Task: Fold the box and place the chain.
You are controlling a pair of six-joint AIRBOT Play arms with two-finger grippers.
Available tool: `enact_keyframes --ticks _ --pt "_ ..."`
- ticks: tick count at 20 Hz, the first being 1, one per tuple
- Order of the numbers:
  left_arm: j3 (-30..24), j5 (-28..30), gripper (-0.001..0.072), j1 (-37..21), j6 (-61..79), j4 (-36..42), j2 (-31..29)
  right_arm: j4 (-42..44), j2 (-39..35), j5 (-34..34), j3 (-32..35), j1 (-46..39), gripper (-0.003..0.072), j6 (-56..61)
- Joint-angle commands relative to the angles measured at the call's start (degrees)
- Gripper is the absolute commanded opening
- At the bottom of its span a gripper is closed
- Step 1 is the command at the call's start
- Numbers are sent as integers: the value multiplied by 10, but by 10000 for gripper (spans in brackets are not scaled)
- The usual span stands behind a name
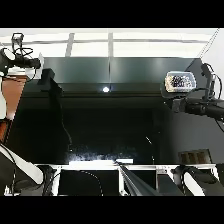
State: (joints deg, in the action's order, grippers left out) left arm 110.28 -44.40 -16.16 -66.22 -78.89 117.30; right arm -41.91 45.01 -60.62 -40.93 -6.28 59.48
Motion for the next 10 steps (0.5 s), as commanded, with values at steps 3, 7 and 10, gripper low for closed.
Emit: enact_keyframes --ticks 3,7,10 --pt "63 -106 720 -2 -4 15 36 -2 0 16 -1 37 7 12" --pt "93 -229 720 1 -50 -35 -8 14 0 -7 -3 38 7 12" --pt "93 -293 718 1 -93 -30 -87 11 0 -18 -21 38 7 9"
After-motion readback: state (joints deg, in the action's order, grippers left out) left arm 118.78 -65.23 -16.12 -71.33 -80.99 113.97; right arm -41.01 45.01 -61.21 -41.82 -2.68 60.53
